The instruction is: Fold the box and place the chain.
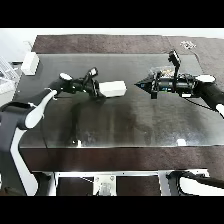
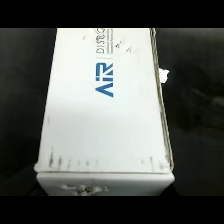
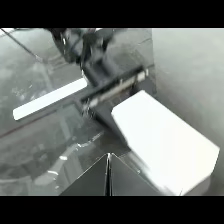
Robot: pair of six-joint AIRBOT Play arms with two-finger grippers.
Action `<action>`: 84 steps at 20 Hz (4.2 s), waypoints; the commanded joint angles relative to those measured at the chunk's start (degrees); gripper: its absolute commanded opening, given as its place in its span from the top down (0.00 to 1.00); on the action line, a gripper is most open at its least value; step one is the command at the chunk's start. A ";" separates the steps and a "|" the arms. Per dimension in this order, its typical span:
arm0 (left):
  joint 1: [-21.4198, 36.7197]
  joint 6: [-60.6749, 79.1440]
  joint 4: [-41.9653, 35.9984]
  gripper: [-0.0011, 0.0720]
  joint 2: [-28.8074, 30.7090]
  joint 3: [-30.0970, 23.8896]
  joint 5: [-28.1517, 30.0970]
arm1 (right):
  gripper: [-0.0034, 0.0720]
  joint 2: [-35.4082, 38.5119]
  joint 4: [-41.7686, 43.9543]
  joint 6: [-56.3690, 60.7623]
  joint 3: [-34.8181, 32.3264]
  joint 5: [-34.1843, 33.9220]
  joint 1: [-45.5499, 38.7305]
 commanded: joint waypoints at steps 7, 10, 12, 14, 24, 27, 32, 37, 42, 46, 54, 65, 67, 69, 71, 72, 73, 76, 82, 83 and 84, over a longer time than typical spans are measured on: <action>12.81 -16.44 4.63 0.97 25.42 -15.28 15.37 | 0.94 3.89 0.24 4.46 -3.58 -0.48 -0.81; 17.16 -20.98 2.99 0.96 32.30 -24.79 33.83 | 0.94 3.89 0.28 5.57 -3.58 -0.48 -0.76; 19.21 -24.39 1.62 0.96 31.69 -27.41 41.99 | 0.94 3.89 0.94 6.03 -3.65 -0.46 -0.74; 20.48 -24.79 1.62 0.96 29.00 -27.65 43.01 | 0.94 3.89 3.28 5.97 -4.24 -0.46 -0.74; 22.10 -31.36 2.05 0.96 16.98 -22.69 52.63 | 0.94 3.80 3.30 5.99 -6.32 -0.46 0.46; 22.10 -31.56 2.05 0.96 14.03 -19.15 52.54 | 0.94 3.80 3.50 5.99 -6.49 -0.48 1.09; 22.10 -31.30 2.36 0.86 12.37 -16.83 54.77 | 0.78 3.80 3.48 6.01 -6.49 -0.48 1.07; 22.45 -31.30 5.60 0.02 12.37 -16.83 56.06 | 0.45 3.82 3.45 6.03 -6.49 -0.26 0.87; 26.16 -31.32 6.86 0.02 14.12 -16.83 49.94 | 0.38 3.82 3.48 7.37 -6.49 0.15 0.83; 29.66 -31.39 6.84 0.02 20.15 -16.83 32.83 | 0.38 3.93 3.76 8.15 -6.47 0.15 0.83; 29.77 -34.27 7.39 0.96 37.31 -16.92 6.49 | 0.95 8.13 6.69 8.35 -6.49 -0.04 0.76; 10.43 -24.98 -1.01 0.96 68.78 -48.15 36.26 | 0.95 35.69 6.23 8.72 -25.59 -36.74 0.90; 2.73 -20.55 -1.03 0.96 70.01 -54.18 42.99 | 0.95 40.98 5.70 8.57 -30.56 -40.57 0.90; -6.27 -18.25 -1.05 0.96 70.93 -59.43 53.99 | 0.95 45.18 4.04 8.07 -34.95 -41.00 0.87; -14.93 -18.29 -1.05 0.96 70.93 -62.99 65.48 | 0.95 48.35 2.91 8.04 -39.04 -41.00 0.87; -18.08 -18.67 -1.03 0.96 70.93 -64.15 68.26 | 0.95 49.77 2.21 8.04 -40.92 -41.03 0.85; -20.33 -20.11 -0.94 0.96 70.93 -65.31 69.66 | 0.95 51.08 2.14 8.07 -42.95 -41.05 0.79; -21.66 -21.99 -0.74 0.96 70.93 -68.46 70.14 | 0.95 52.78 2.16 8.11 -47.84 -41.00 0.81; -21.66 -25.38 -0.74 0.96 70.93 -74.90 71.69 | 0.95 52.85 2.14 8.11 -51.32 -43.19 0.76; -21.66 -25.38 -0.76 0.96 70.93 -75.03 71.93 | 0.95 52.85 2.14 8.09 -51.32 -43.17 0.79; -21.66 -25.38 -0.76 0.96 70.93 -75.03 72.50 | 0.95 52.85 2.16 8.11 -51.32 -43.17 0.79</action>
